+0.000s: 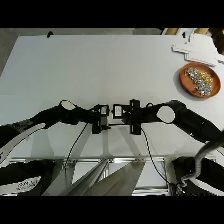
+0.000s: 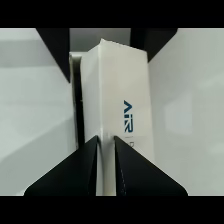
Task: Fold the box and place the chain.
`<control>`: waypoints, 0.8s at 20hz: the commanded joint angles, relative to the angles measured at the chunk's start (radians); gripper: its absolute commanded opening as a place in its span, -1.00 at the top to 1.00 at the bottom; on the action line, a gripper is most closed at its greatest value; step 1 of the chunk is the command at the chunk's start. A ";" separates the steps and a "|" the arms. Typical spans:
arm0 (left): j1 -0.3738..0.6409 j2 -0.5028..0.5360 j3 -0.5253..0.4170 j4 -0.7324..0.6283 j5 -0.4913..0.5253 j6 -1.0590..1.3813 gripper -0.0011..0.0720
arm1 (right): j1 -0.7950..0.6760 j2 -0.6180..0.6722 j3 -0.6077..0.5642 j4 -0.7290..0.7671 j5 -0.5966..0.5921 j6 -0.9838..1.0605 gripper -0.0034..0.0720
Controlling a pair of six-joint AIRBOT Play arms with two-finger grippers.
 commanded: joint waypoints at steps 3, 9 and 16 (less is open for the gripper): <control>-0.001 0.001 0.000 0.000 -0.003 -0.002 0.84 | 0.000 -0.007 -0.036 0.038 0.057 0.003 0.31; -0.001 0.001 0.000 0.000 -0.003 -0.002 0.84 | 0.000 -0.004 -0.036 0.131 0.053 -0.012 -0.01; -0.001 0.001 0.000 0.000 -0.003 -0.002 0.84 | -0.051 0.050 -0.036 0.168 0.052 0.015 0.63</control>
